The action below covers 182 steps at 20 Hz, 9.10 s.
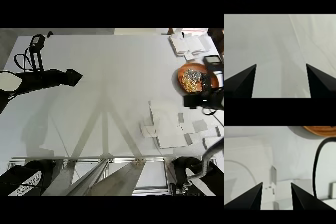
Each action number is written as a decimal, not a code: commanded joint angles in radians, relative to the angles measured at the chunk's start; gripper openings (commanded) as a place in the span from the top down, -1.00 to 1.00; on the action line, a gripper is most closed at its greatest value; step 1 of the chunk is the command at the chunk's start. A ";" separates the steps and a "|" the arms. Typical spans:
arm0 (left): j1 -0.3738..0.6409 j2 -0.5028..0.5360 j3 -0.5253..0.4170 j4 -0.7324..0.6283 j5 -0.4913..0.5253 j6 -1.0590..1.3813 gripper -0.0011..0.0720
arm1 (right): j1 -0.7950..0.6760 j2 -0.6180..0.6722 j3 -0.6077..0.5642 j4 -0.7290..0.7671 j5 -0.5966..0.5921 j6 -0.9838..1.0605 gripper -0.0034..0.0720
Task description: Fold the box and place the chain.
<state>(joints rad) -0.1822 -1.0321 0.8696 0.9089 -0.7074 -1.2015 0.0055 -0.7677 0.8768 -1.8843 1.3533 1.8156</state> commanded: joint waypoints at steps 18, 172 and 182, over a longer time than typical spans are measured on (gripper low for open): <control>0.000 0.001 0.000 0.000 0.000 0.000 -0.93 | -0.832 -0.548 0.160 0.287 0.122 -0.734 -0.20; -0.035 -0.804 0.524 -0.243 -0.562 0.951 0.06 | 0.067 -0.485 -0.270 1.237 -0.767 -1.031 0.88; -0.034 -0.803 0.524 -0.243 -0.576 1.003 0.94 | 0.067 -0.485 -0.270 1.237 -0.767 -1.031 0.88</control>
<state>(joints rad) -0.2161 -1.8351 1.3933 0.6636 -1.2819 -0.2077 0.0719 -1.2533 0.6071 -0.6468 0.5838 0.7845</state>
